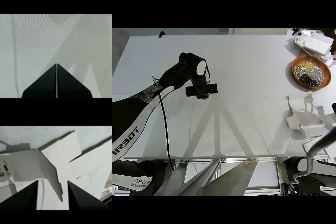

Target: Fold the box and place the chain.

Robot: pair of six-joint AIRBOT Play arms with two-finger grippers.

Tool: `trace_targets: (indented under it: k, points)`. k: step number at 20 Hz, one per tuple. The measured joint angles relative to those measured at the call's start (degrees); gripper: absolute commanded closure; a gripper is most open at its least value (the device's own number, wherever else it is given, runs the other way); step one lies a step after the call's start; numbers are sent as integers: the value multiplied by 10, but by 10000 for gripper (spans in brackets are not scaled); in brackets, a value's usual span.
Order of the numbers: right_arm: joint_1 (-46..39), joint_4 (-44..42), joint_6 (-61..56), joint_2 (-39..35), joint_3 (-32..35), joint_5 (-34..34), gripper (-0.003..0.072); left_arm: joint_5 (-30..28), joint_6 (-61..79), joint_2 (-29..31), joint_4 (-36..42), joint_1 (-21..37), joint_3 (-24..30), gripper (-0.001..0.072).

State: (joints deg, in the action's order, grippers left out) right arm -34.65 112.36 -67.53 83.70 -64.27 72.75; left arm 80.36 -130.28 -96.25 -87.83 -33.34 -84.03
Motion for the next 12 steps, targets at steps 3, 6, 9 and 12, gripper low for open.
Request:
trace_targets:
  k: [3, 6, 9, 12]
  points:
    - [-3, -14, 5, 22, 0, 4, 678, 0, 0, 0, 0, 0, 0, 698]
    - [-2, -42, 21, 28, 0, 16, 680, 0, 0, 0, 0, 0, 0, 698]
    - [13, -113, 66, 13, 0, 27, 681, 0, 0, 0, 0, 0, 0, 698]
    - [43, -214, 113, -22, 2, 32, 681, 0, 0, 0, 0, 0, 0, 698]
